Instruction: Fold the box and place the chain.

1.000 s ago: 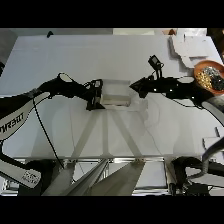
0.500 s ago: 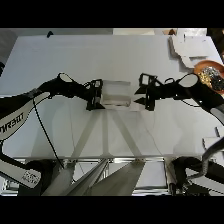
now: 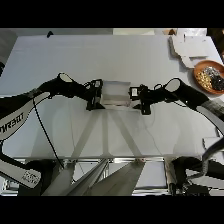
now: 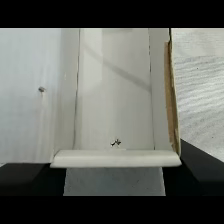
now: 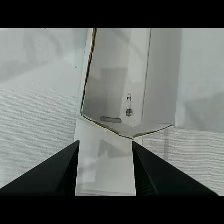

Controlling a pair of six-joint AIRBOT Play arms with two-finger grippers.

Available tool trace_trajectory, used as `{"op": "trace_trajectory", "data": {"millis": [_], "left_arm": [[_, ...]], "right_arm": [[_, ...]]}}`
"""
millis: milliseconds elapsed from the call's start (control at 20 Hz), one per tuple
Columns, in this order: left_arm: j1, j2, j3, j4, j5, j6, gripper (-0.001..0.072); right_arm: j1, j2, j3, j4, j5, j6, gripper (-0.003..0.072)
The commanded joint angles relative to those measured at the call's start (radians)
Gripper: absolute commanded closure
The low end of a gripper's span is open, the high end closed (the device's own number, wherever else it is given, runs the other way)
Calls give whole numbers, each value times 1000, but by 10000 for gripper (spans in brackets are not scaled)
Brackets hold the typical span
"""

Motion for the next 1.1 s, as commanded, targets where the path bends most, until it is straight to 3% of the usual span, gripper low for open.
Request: {"op": "trace_trajectory", "data": {"millis": [0,150,450,750,800,900,1000,1050], "left_arm": [[0,0,0,0,0,0,375],[0,0,0,0,0,0,375],[0,0,0,0,1,0,375],[0,0,0,0,0,0,375],[0,0,0,0,0,0,375],[0,0,0,0,0,0,375],[0,0,0,0,0,0,375],[0,0,0,0,0,0,375]], "right_arm": [[3,-18,1,25,-10,3,330],[3,-18,1,87,-42,3,334],[14,-17,1,90,-27,3,522],[63,-18,1,90,-92,3,527],[63,-17,1,92,-95,3,492],[63,-17,1,92,-92,14,341],[63,-17,1,93,-81,15,331],[63,-17,1,94,-82,15,279]]}}
